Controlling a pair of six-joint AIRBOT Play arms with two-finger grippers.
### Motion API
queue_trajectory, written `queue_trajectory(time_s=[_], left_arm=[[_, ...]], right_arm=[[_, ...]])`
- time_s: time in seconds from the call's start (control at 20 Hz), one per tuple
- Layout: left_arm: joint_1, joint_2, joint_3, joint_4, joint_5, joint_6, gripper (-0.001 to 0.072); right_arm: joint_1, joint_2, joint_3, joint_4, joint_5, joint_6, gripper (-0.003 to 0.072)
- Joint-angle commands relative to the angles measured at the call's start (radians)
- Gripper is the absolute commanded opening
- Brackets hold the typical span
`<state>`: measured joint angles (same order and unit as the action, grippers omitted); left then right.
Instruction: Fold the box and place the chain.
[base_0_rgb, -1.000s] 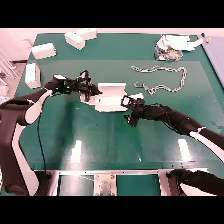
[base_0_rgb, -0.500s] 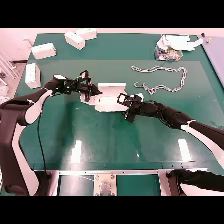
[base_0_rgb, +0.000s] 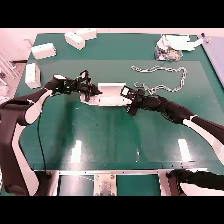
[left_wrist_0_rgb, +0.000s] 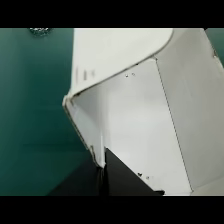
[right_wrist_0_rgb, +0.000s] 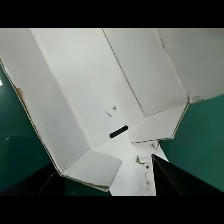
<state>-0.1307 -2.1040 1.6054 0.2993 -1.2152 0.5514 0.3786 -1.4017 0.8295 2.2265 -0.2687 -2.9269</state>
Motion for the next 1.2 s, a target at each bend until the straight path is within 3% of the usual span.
queue_trajectory(time_s=[0.0,0.2,0.55,0.85,1.15], left_arm=[[0.0,-0.001,0.0,0.0,0.0,-0.001,0.002],[0.0,-0.001,0.0,0.0,0.0,-0.001,0.002],[0.0,-0.001,0.0,0.001,0.0,-0.001,0.002],[0.0,-0.001,0.0,0.001,0.0,-0.001,0.0021],[0.0,-0.001,0.0,0.001,0.0,-0.001,0.0021]], right_arm=[[-0.009,-0.001,0.016,-0.021,0.0,-0.071,0.0624],[-0.025,-0.016,0.027,-0.048,-0.019,-0.071,0.0625],[-0.058,-0.082,0.172,-0.01,-0.199,-0.071,0.0625],[-0.07,-0.089,0.178,-0.018,-0.323,-0.071,0.0625],[-0.173,-0.084,0.177,-0.054,-0.405,-0.037,0.0624]])
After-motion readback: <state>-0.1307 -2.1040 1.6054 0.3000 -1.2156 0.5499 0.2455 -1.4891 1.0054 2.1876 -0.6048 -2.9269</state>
